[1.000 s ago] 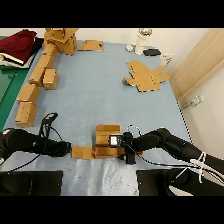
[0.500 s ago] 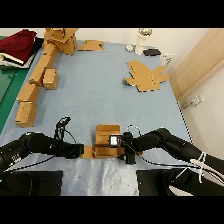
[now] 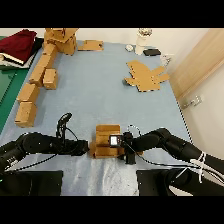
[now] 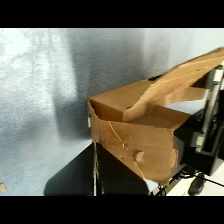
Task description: Fold the box.
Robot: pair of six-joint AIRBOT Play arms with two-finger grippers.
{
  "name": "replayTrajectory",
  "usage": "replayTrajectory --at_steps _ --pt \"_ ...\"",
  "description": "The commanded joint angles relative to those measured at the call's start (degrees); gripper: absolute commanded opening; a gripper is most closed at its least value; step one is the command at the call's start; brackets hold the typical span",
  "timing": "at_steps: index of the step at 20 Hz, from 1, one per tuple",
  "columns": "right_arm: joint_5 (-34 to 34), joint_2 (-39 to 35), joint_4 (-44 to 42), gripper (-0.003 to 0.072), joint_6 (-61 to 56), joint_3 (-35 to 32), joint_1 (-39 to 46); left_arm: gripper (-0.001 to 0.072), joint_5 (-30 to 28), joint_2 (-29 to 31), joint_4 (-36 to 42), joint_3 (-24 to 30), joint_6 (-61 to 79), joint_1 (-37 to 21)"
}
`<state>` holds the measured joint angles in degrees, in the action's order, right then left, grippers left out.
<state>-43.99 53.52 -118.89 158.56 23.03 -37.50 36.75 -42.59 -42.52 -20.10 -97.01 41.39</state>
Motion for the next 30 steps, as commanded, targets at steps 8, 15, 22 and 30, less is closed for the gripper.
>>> replayTrajectory --at_steps 8,15,22,30 --pt "0.0 -0.02 -0.02 0.0465 0.0 -0.02 0.0 0.049 -1.44 0.44 4.94 -1.03 5.62 0.07" --pt "0.0 -0.02 -0.02 0.0465 0.0 -0.02 0.0 0.0548 -3.34 0.07 7.96 -1.03 8.09 0.07" --pt "0.0 -0.02 -0.02 0.0465 0.0 -0.02 0.0 0.0547 -1.22 -4.79 8.37 -1.03 6.93 0.07" --pt "0.0 -0.02 -0.02 0.0465 0.0 -0.02 0.0 0.0547 1.53 -4.98 9.01 -1.42 8.48 0.37"
